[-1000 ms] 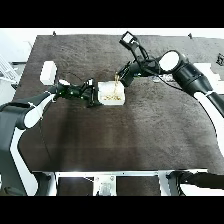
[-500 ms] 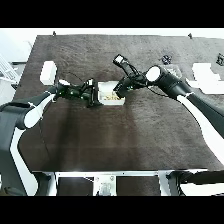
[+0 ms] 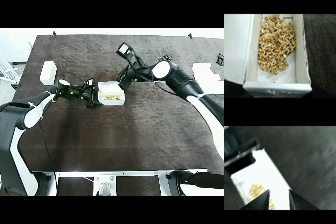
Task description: Fold the box and place the chain.
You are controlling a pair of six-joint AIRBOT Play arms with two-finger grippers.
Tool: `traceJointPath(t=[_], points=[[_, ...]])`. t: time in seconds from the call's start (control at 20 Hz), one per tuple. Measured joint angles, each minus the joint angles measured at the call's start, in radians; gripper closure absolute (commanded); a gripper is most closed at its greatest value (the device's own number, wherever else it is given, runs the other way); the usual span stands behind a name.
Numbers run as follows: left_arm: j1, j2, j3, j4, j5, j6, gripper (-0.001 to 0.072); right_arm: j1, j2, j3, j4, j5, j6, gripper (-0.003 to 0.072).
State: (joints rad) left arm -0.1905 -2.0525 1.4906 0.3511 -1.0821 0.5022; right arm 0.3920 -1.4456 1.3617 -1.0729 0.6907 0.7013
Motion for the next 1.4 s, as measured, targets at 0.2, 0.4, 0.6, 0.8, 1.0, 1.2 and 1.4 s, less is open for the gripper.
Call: traceJointPath(t=[0.2,0.4,0.6,0.8,1.0,1.2,1.4], points=[[0.000,0.000,0.000,0.000,0.000,0.000,0.0402,-0.039,0.027,0.030,0.010,-0.077,-0.092,0.0381],[0.000,0.000,0.000,0.000,0.000,0.000,0.0402,-0.103,-0.064,0.114,0.140,-0.019,-0.235,0.0382],[0.000,0.000,0.000,0.000,0.000,0.000,0.0402,-0.145,-0.204,0.229,0.248,0.149,-0.348,0.0384],[0.000,0.000,0.000,0.000,0.000,0.000,0.0402,-0.158,-0.336,0.344,0.296,0.309,-0.393,0.0385],[0.000,0.000,0.000,0.000,0.000,0.000,0.0402,-0.161,-0.396,0.388,0.322,0.422,-0.406,0.0385],[0.000,0.000,0.000,0.000,0.000,0.000,0.0402,-0.162,-0.421,0.400,0.330,0.510,-0.407,0.0384],[0.000,0.000,0.000,0.000,0.000,0.000,0.0402,-0.162,-0.430,0.402,0.333,0.581,-0.397,0.0383]])
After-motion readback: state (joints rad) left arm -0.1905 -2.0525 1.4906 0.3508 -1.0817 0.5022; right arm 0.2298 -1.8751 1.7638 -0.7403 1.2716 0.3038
